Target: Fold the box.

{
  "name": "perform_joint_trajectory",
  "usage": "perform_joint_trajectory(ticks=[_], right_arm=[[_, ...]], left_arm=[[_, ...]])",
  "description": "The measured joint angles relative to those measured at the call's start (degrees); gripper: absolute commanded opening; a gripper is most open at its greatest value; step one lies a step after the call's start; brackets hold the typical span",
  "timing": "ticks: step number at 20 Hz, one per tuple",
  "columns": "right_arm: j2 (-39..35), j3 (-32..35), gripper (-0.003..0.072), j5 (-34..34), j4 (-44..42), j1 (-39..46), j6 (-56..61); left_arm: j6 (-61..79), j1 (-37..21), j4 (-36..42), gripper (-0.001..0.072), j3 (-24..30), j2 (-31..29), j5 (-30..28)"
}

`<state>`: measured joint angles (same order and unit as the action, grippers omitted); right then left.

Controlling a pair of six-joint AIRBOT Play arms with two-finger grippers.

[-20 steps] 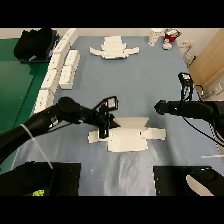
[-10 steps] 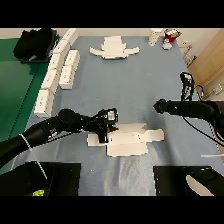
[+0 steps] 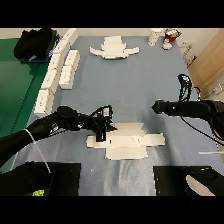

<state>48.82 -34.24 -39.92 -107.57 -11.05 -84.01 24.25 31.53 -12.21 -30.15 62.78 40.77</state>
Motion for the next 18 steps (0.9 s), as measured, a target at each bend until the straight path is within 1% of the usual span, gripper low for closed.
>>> perform_joint_trajectory(ticks=[6,15,18], right_arm=[[0.3,0.0,0.0429,0.0,-0.4,0.0,0.0],[0.3,0.0,0.0428,-0.1,-0.6,0.0,0.0],[0.3,0.0,0.0428,-0.4,-0.8,0.0,0.0]], left_arm=[[0.4,-0.4,-1.9,0.0014,0.0,1.8,3.0],[-4.0,-0.4,-5.4,0.0014,0.1,2.2,8.0],[-5.8,-0.4,-5.6,0.0014,0.1,2.3,8.2]])
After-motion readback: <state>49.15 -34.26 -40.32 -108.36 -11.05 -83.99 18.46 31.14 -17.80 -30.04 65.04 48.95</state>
